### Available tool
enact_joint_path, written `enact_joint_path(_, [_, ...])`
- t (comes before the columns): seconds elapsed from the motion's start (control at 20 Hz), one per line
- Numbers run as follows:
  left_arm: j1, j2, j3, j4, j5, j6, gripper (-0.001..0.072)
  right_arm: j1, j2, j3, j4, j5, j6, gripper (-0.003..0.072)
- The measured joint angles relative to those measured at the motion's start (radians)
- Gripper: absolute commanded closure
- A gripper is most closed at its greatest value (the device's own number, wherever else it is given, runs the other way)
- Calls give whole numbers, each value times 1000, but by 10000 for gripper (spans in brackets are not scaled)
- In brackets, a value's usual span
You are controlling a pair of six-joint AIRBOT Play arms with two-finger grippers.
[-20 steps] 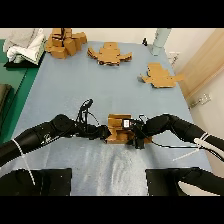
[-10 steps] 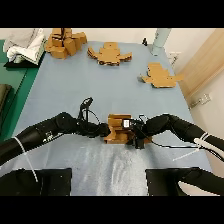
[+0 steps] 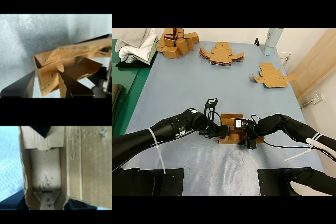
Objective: Fold the box.
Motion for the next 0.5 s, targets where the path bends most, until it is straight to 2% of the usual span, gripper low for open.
enact_joint_path(0.3, [-59,-72,107,183,-131,-179,257,0,0,0,0,0,0,224])
enact_joint_path(0.5, [-75,-145,188,235,-233,-229,259,0,0,0,0,0,0,224])
